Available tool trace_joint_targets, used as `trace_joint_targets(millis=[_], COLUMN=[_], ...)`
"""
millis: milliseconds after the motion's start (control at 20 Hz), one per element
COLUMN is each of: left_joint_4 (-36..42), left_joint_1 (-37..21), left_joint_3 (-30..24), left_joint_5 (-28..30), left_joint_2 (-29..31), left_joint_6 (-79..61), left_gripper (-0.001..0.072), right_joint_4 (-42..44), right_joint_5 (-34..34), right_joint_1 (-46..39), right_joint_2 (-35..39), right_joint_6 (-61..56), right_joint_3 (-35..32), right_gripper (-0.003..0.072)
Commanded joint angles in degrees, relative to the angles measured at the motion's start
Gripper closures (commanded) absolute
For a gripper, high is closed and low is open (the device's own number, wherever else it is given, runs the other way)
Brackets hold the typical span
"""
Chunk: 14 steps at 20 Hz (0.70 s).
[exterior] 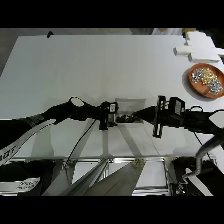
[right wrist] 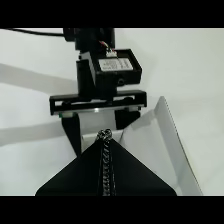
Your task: Fold the box and place the chain.
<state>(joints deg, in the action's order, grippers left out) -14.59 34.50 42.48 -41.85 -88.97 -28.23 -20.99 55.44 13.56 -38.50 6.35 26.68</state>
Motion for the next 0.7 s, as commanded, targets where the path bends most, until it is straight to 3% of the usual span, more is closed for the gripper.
trace_joint_targets(millis=[0, 150, 250, 300, 500, 650], left_joint_4=[-0.02, -0.02, -0.02, -0.02, -0.02, -0.02], left_joint_1=[0.00, 0.00, 0.00, 0.00, 0.00, 0.00], left_joint_3=[0.02, 0.02, 0.02, 0.02, 0.02, 0.02], left_joint_5=[0.02, 0.02, 0.02, 0.02, 0.02, 0.02], left_joint_2=[0.00, 0.00, 0.00, 0.00, 0.00, 0.00], left_joint_6=[-0.02, -0.02, -0.02, -0.02, -0.02, -0.02], left_gripper=[0.0638, 0.0638, 0.0638, 0.0638, 0.0638, 0.0638], right_joint_4=[0.85, -0.48, -1.53, -1.49, -2.45, -7.28], right_joint_5=[-8.39, -8.61, -10.12, -11.28, -12.39, -7.65], right_joint_1=[5.46, 7.43, 7.56, 7.56, 7.48, 3.32], right_joint_2=[-3.58, -9.31, -12.66, -13.66, -12.17, -10.84], right_joint_6=[-2.27, -2.25, -2.29, -2.27, -2.25, -3.61], right_joint_3=[0.04, 0.04, 0.04, 0.04, 2.62, 5.70], right_gripper=[0.0669, 0.0666, 0.0532, 0.0506, 0.0507, 0.0512])
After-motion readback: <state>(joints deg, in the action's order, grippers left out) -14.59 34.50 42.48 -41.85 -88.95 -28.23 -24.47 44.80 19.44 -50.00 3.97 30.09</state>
